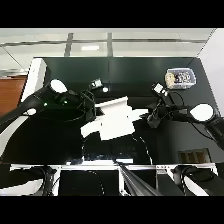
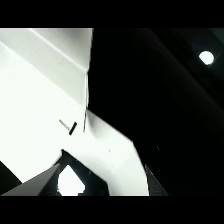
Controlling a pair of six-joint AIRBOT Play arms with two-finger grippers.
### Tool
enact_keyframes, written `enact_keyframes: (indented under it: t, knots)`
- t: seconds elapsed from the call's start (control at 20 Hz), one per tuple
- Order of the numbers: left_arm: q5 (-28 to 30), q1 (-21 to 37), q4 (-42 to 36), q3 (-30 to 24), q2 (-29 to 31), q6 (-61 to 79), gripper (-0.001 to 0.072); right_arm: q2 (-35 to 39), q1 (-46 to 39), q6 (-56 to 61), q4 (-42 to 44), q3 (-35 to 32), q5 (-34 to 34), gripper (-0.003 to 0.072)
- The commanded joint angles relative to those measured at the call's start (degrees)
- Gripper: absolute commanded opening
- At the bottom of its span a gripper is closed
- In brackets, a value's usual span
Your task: Fold the box and place the chain.
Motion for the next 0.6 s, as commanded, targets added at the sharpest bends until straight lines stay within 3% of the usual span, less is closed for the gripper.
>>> enact_keyframes:
  t: [0.0, 0.3, 0.55]
  knots:
    - [5.1, -2.7, 2.8, -0.2, -0.7, 10.5, 0.0025, -0.2, 0.1, -0.6, -0.2, -0.5, 0.5, 0.0596]
    - [4.8, -4.1, 3.2, -0.2, -3.5, 10.4, 0.0025, -3.1, 0.1, -1.0, -1.6, -3.0, 2.3, 0.0596]
    - [4.8, -4.0, 4.7, -0.1, -3.6, 10.4, 0.0025, -6.2, 4.8, -3.8, -2.4, -3.3, 3.9, 0.0617]
